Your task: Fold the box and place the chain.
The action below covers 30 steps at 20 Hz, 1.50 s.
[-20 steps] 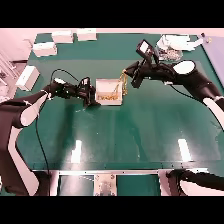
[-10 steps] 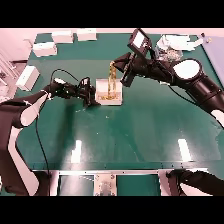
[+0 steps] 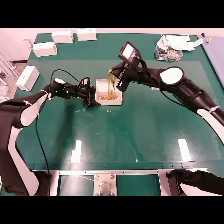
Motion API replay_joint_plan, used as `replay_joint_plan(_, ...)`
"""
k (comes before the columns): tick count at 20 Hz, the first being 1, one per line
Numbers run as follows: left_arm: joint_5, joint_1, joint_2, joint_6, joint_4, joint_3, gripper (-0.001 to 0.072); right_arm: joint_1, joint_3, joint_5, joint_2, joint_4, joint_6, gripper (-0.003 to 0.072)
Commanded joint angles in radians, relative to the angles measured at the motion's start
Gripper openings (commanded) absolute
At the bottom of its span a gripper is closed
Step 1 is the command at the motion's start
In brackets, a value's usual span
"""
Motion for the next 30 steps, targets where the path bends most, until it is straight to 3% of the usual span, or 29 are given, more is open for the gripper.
replay_joint_plan(1, 0.0, 0.001, 0.0, 0.0, 0.0, 0.0, 0.0484, 0.0, -0.006, 0.027, -0.063, -0.001, -0.004, 0.0018)
replay_joint_plan(3, 0.0, 0.001, 0.0, 0.0, 0.0, 0.0, 0.0484, 0.0, -0.019, 0.04, -0.068, -0.002, -0.004, 0.0272)
replay_joint_plan(9, 0.0, 0.001, 0.0, 0.0, 0.0, 0.0, 0.0484, -0.04, -0.016, 0.013, -0.066, -0.001, -0.005, 0.0304)
replay_joint_plan(11, 0.0, 0.001, 0.0, 0.0, 0.0, 0.0, 0.0484, -0.051, -0.016, 0.012, -0.066, -0.001, -0.005, 0.0406)
replay_joint_plan(15, 0.0, 0.001, 0.0, 0.0, 0.0, 0.0, 0.0485, -0.066, 0.005, -0.093, -0.067, 0.003, -0.071, 0.0406)
replay_joint_plan(19, 0.0, 0.001, 0.0, 0.0, 0.0, 0.0, 0.0484, -0.094, 0.082, -0.087, -0.129, 0.01, -0.165, 0.0327)
replay_joint_plan(27, 0.0, 0.001, 0.0, 0.0, 0.0, 0.0, 0.0484, -0.152, 0.305, 0.186, -0.376, 0.037, -0.351, 0.0326)
replay_joint_plan(30, 0.0, 0.001, 0.0, 0.0, 0.0, 0.0, 0.0484, -0.171, 0.407, 0.346, -0.438, 0.06, -0.353, 0.0326)
